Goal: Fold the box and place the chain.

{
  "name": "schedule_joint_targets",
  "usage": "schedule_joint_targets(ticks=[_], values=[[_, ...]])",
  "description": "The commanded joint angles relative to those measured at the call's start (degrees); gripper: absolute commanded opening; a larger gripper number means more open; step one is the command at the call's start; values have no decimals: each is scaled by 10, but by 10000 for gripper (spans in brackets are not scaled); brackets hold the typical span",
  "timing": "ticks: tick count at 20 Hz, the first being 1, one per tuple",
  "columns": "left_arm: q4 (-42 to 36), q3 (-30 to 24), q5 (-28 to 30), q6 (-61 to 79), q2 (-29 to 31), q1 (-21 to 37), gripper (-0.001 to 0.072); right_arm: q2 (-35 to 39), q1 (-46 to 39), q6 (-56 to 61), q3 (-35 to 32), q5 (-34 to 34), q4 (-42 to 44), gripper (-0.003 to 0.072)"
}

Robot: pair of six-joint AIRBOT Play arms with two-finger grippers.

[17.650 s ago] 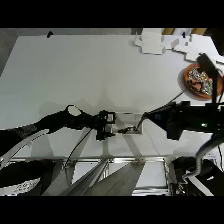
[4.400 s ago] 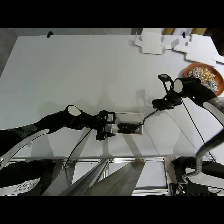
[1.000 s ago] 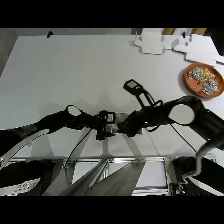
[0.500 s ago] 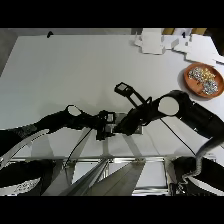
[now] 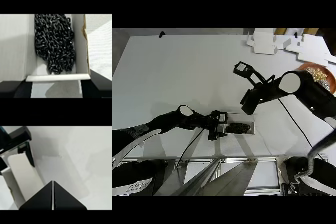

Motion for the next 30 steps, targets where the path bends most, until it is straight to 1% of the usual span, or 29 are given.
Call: schedule_joint_targets(ticks=[1,3,5,7,8,9,10,13,14,15,17,18,24,25,26,27,30], values=[[0,0,0,0,0,0,207,-27,0,-35,-31,-12,6,18],[0,0,0,0,0,0,207,-20,16,-56,-67,-11,23,19],[0,0,0,0,0,0,207,-8,38,-104,-103,-13,53,19],[0,0,0,0,0,0,207,9,59,-121,-124,-26,55,22],[0,0,0,0,0,0,207,22,71,-122,-134,-39,55,42],[0,0,0,0,0,0,207,37,84,-130,-144,-55,55,89],[0,0,0,0,0,0,207,54,98,-146,-156,-73,55,118],[0,0,0,0,0,0,207,89,123,-165,-187,-115,46,124],[0,0,0,0,0,0,207,92,126,-166,-194,-117,40,175],[0,0,0,0,0,0,207,92,128,-166,-196,-114,33,251],[0,0,0,0,0,0,207,93,128,-166,-197,-113,17,266],[0,0,0,0,0,0,207,93,128,-166,-197,-113,15,294],[0,0,0,0,0,0,207,119,128,-183,-197,-90,15,304],[0,0,0,0,0,0,207,119,128,-193,-197,-82,15,355],[0,0,0,0,0,0,207,119,128,-201,-199,-79,15,389],[0,0,0,0,0,0,207,119,128,-210,-203,-79,11,405],[0,0,0,0,0,0,207,119,128,-206,-206,-87,-20,400]])
